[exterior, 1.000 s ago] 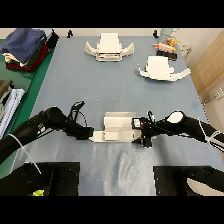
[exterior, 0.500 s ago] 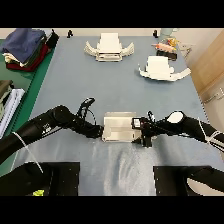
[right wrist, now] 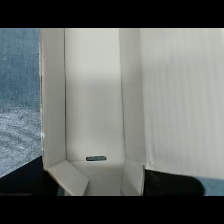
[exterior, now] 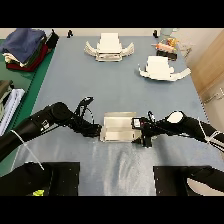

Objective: Fold the box.

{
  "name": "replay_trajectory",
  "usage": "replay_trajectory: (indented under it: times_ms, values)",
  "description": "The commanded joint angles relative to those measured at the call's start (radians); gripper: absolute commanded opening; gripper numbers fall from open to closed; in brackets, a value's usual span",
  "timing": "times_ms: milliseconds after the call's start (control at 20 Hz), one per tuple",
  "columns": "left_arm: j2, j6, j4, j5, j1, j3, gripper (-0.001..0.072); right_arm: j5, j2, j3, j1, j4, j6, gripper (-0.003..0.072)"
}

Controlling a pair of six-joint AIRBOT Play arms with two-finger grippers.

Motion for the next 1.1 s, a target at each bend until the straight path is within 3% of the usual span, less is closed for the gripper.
replay_trajectory:
  times_ms: [0,50,100,350,550,750,850,900,1050]
  values:
    - [0.000,-0.029,0.006,-0.060,0.008,0.034,0.0526,0.000,0.000,0.000,0.000,0.000,0.000,0.0606]
    - [0.000,-0.033,0.006,-0.070,0.008,0.043,0.0488,0.000,0.000,0.000,0.000,0.000,0.000,0.0606]
    - [0.000,-0.033,0.004,-0.073,0.008,0.050,0.0397,0.000,0.000,0.000,0.000,0.000,0.000,0.0607]
    - [0.000,-0.058,-0.039,-0.074,0.006,0.054,0.0399,0.000,0.000,0.000,0.000,0.000,0.000,0.0606]
    - [-0.006,-0.010,-0.092,0.005,0.006,0.051,0.0399,0.000,0.000,0.000,0.000,0.000,0.000,0.0606]
    - [-0.055,-0.016,-0.123,0.015,0.002,0.050,0.0398,0.000,0.000,0.000,0.000,0.000,0.000,0.0606]
    - [-0.064,-0.031,-0.116,0.045,-0.043,0.054,0.0395,0.000,0.000,0.000,0.000,0.000,0.000,0.0606]
    - [-0.064,-0.072,-0.084,0.078,-0.080,0.057,0.0346,0.000,0.000,0.000,0.000,0.000,0.000,0.0606]
    - [-0.064,-0.367,0.171,0.126,-0.190,0.088,0.0346,0.000,0.000,0.000,0.000,0.000,0.000,0.0606]
